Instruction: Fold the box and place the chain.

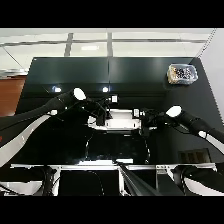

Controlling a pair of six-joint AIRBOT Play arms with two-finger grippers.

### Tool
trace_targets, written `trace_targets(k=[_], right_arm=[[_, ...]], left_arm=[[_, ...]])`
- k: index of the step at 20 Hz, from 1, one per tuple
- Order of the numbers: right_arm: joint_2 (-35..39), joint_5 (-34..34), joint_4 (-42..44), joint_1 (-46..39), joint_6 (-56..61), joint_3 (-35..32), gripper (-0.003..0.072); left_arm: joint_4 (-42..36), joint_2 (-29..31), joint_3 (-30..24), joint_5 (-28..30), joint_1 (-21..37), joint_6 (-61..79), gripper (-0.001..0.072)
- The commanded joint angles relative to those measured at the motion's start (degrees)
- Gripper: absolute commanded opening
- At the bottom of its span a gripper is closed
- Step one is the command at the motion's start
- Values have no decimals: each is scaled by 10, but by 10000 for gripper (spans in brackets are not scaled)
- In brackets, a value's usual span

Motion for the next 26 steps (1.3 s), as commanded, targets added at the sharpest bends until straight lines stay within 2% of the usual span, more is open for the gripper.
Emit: trace_targets(k=[1, 12, 13, 14, 17, 18, 19, 20, 21, 24, 26], right_arm=[[-1, -3, -7, 1, 3, 1, 713], [-1, -2, -5, -3, 3, 1, 712], [-1, -2, -6, -1, 3, 1, 651], [-1, 0, -8, -1, 2, 0, 488], [-1, 0, -8, -1, 3, 0, 468], [-1, 0, -8, -1, 3, 0, 468], [-1, 0, -8, -1, 3, 0, 468], [-1, 0, -8, -1, 3, 0, 468], [-1, 0, -8, -1, 3, 0, 468], [-1, 0, -11, 1, 3, 0, 467], [-1, 0, -11, 1, 3, 0, 465]], left_arm=[[0, 0, 0, 1, 0, 1, 28], [0, 0, 0, 2, 0, 0, 28], [0, 0, 0, 1, 0, 0, 28], [0, 0, 0, 1, 0, 0, 29], [0, 1, 0, 1, 1, 0, 38], [0, 4, 0, 1, 1, 0, 156], [0, 11, 0, 1, 3, -2, 382], [2, 22, 0, 1, 8, -24, 546], [9, 38, 0, 0, 17, -60, 649], [86, 94, 0, -32, 60, -185, 651], [122, 122, 0, -101, 101, -293, 645]])
